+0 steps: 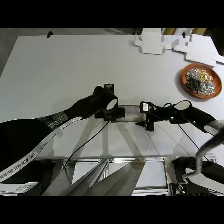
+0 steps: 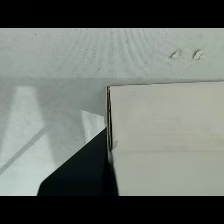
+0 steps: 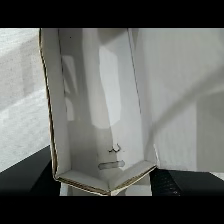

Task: Fold the box and place the chain.

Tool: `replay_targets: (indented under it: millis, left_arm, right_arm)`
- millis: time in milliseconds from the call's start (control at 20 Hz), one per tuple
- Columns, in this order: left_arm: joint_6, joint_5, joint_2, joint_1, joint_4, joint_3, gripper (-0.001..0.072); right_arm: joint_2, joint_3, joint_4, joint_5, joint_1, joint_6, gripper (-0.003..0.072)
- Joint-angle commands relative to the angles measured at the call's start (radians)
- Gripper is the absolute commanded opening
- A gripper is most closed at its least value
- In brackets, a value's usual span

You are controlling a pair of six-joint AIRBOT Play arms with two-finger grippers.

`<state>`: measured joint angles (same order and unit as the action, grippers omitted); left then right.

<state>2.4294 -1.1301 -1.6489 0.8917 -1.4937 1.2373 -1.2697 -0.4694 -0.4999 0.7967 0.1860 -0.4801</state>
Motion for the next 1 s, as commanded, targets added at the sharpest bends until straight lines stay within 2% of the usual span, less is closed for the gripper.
replay_targets:
  millis: [0,50,150,200,250,300,450,500,600,800,900,950]
  left_arm:
    - [0.018,-0.026,-0.002,0.001,-0.033,0.001,0.0071]
    - [0.018,-0.026,-0.002,0.001,-0.034,0.001,0.0154]
    - [0.018,-0.026,-0.002,0.001,-0.034,0.001,0.0149]
    - [0.018,-0.026,-0.002,0.001,-0.034,0.001,0.0126]
    - [0.018,-0.026,-0.002,0.001,-0.034,0.001,0.003]
    - [0.018,-0.025,-0.002,0.001,-0.033,0.001,0.0001]
    - [0.013,-0.026,-0.001,-0.001,-0.028,0.001,0.0001]
    - [-0.006,-0.026,0.001,-0.003,-0.018,0.001,0.0042]
    - [-0.074,-0.026,0.022,-0.017,0.013,0.001,0.03]
    - [-0.306,-0.079,0.113,-0.084,0.101,0.001,0.0326]
    - [-0.44,-0.085,0.163,-0.126,0.135,0.0,0.0415]
    - [-0.536,-0.102,0.188,-0.149,0.155,-0.002,0.0501]
  right_arm:
    - [0.0,0.0,0.0,0.0,0.0,0.0,0.0341]
    - [0.0,0.0,0.0,0.0,0.0,0.0,0.0341]
    - [0.0,0.0,0.0,0.0,0.0,0.0,0.0341]
    - [0.0,0.0,0.0,0.0,0.0,0.0,0.0341]
    - [0.0,0.0,0.0,0.0,0.0,0.0,0.0341]
    - [0.0,0.0,0.0,0.0,0.0,0.0,0.0341]
    - [0.0,0.0,0.0,0.0,0.0,0.0,0.0341]
    - [0.0,0.0,0.0,0.0,0.0,0.0,0.0341]
    - [0.0,0.0,0.0,0.0,0.0,0.0,0.0341]
    - [0.0,0.0,0.0,0.0,0.0,0.0,0.0341]
    - [0.0,0.0,0.0,0.0,0.0,0.0,0.0341]
    - [0.0,0.0,0.0,0.0,0.0,0.0,0.0341]
